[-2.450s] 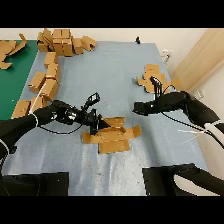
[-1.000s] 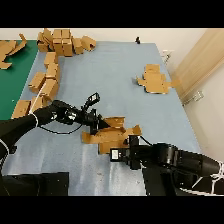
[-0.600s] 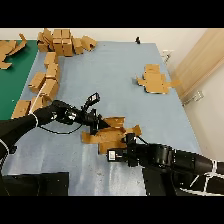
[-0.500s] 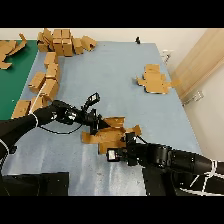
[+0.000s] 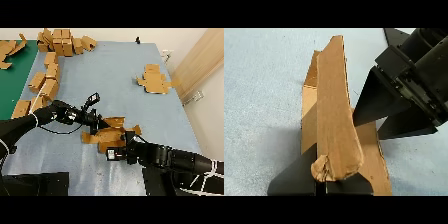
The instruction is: Fold the box.
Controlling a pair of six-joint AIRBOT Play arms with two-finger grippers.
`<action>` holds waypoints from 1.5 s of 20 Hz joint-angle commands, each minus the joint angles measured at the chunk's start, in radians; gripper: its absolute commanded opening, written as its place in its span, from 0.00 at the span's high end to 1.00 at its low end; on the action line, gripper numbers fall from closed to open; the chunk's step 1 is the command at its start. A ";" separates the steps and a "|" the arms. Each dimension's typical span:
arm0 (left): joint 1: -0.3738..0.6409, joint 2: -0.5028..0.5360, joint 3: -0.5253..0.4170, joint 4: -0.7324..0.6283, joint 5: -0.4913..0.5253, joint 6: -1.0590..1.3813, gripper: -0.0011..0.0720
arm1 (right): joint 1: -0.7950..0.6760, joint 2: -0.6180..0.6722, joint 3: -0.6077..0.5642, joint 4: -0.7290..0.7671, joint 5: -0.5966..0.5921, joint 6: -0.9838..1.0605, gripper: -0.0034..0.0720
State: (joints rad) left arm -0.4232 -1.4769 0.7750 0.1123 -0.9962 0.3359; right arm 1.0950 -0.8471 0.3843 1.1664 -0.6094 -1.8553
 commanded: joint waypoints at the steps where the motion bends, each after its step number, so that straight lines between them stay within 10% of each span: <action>1: 0.001 0.000 0.000 0.000 0.000 0.000 0.97 | 0.000 0.022 0.026 -0.037 -0.010 0.044 0.25; 15: 0.001 0.000 0.000 0.000 0.000 0.000 0.97 | -0.105 0.008 0.056 -0.015 -0.004 0.165 0.23; 16: 0.001 0.000 0.000 0.000 0.000 0.000 0.97 | -0.113 0.023 0.056 -0.003 -0.016 0.163 0.01; 26: 0.001 0.000 0.000 0.000 0.000 0.000 0.97 | -0.229 0.044 0.049 0.066 0.032 0.047 0.01; 30: 0.001 0.000 0.000 0.000 0.000 0.000 0.97 | -0.406 0.003 0.046 0.599 0.096 -0.595 0.01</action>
State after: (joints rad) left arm -0.4232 -1.4769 0.7750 0.1120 -0.9962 0.3359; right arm 0.7906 -0.8230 0.4316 1.4021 -0.5568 -2.0129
